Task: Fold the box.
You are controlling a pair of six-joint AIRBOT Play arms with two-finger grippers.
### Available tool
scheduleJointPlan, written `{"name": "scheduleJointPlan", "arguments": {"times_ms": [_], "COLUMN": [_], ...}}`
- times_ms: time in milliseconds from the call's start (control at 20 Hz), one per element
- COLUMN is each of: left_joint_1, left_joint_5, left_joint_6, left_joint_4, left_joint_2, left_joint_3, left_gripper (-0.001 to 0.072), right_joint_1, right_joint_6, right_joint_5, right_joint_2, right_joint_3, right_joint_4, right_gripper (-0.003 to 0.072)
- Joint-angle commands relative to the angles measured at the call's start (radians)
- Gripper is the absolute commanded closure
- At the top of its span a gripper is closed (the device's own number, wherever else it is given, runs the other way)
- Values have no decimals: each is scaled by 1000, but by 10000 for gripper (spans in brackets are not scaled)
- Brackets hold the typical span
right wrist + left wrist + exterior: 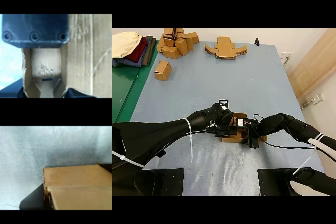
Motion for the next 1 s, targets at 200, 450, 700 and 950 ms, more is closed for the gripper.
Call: {"name": "scheduleJointPlan", "arguments": {"times_ms": [200,450,700,950], "left_joint_1": [-2,-1,55,181], "left_joint_5": [21,-2,-115,-148], "left_joint_6": [20,18,39,233], "left_joint_4": [-8,-32,-158,-418], "left_joint_2": [0,0,0,1], "left_joint_3": [9,9,9,22], "left_gripper": [688,316,316,315], "right_joint_1": [1,1,1,1], "right_joint_6": [-3,-3,-3,-3], "right_joint_5": [0,0,0,0], "right_joint_2": [0,0,0,0], "right_joint_3": [0,0,0,0], "right_joint_4": [2,2,2,2], "right_gripper": [182,182,182,182]}}
